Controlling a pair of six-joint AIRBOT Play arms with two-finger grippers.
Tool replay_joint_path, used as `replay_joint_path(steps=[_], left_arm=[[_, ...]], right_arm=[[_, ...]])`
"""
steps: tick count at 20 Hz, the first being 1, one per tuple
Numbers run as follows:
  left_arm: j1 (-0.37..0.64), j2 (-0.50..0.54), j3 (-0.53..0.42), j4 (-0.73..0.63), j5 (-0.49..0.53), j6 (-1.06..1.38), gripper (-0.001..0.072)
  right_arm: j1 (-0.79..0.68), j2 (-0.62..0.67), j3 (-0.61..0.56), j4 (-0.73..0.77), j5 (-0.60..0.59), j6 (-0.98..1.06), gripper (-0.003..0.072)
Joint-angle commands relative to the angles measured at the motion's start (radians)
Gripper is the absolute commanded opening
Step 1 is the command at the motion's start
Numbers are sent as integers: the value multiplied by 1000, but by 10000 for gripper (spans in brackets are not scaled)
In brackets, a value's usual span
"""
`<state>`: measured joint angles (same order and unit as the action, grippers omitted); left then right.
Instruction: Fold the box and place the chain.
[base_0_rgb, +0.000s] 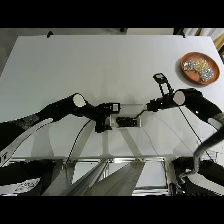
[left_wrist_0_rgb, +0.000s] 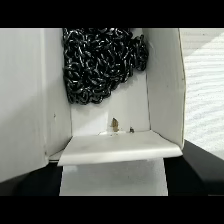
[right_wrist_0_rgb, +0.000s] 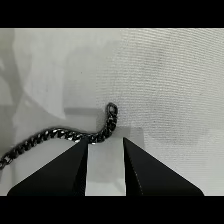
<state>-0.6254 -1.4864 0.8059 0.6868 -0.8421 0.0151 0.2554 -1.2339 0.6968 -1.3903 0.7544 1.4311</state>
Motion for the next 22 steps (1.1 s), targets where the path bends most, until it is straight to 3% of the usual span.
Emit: replay_joint_path(steps=[1,3,6,9,16,22], left_arm=[[0,1,0,0,0,0,10],[0,1,0,0,0,0,10],[0,1,0,0,0,0,10],[0,1,1,0,0,0,10],[0,1,1,0,0,0,10],[0,1,0,0,0,0,10]], right_arm=[[1,-29,1,11,13,-1,224],[1,-40,1,11,12,-2,177],[1,-53,1,15,3,-1,171],[1,-53,1,15,3,-1,22],[1,16,27,13,47,-37,16],[1,283,43,62,217,-142,16]])
